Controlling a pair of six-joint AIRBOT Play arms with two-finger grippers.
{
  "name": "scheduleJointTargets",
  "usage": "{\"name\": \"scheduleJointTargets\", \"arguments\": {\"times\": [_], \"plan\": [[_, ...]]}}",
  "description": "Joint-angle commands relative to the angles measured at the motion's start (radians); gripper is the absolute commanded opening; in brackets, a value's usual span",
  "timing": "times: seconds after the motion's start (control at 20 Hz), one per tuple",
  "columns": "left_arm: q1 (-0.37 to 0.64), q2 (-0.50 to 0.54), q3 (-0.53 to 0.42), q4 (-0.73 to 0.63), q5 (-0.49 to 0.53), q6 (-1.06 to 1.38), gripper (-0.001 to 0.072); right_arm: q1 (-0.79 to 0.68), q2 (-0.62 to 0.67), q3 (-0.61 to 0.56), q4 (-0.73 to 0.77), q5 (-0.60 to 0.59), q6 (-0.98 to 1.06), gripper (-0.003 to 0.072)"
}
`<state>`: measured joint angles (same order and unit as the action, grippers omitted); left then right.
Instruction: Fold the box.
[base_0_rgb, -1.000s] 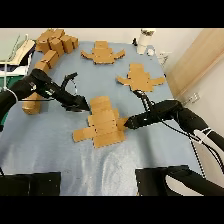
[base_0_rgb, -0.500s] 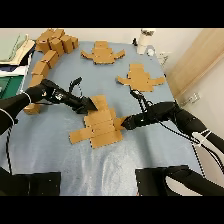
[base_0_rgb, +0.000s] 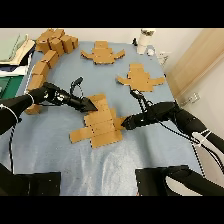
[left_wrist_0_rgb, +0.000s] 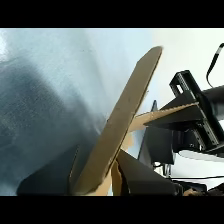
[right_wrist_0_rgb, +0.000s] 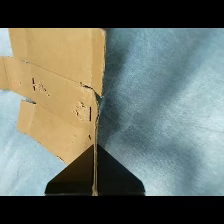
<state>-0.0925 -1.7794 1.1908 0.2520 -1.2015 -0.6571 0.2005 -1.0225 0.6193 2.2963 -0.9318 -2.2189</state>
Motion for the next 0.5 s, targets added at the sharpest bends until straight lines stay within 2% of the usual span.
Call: {"name": "scheduleJointTargets", "arguments": {"times": [0.0,0.05,0.2,0.25,0.35,0.4,0.45], "plan": [[0.001,-0.002,0.000,-0.009,-0.013,0.037,0.0052,0.001,0.000,0.000,-0.003,0.000,0.000,0.0003],[0.001,-0.002,0.000,-0.009,-0.015,0.043,0.0024,0.001,0.000,0.000,-0.003,0.000,0.000,0.0003],[0.001,-0.002,0.000,-0.014,-0.029,0.075,0.0015,0.001,0.000,0.000,-0.003,0.005,0.000,0.0006],[0.001,-0.002,0.001,-0.014,-0.040,0.086,0.0015,0.001,0.000,0.000,-0.003,0.013,0.000,0.0051],[0.001,-0.002,0.005,-0.020,-0.065,0.113,0.0014,0.001,0.000,0.000,-0.022,0.058,0.002,0.0423],[0.000,-0.001,0.011,-0.020,-0.076,0.127,0.0014,0.000,0.000,0.000,-0.040,0.096,0.022,0.0479],[-0.002,-0.001,0.020,-0.020,-0.089,0.151,0.0012,-0.002,0.000,0.003,-0.049,0.130,0.051,0.0480]]}}
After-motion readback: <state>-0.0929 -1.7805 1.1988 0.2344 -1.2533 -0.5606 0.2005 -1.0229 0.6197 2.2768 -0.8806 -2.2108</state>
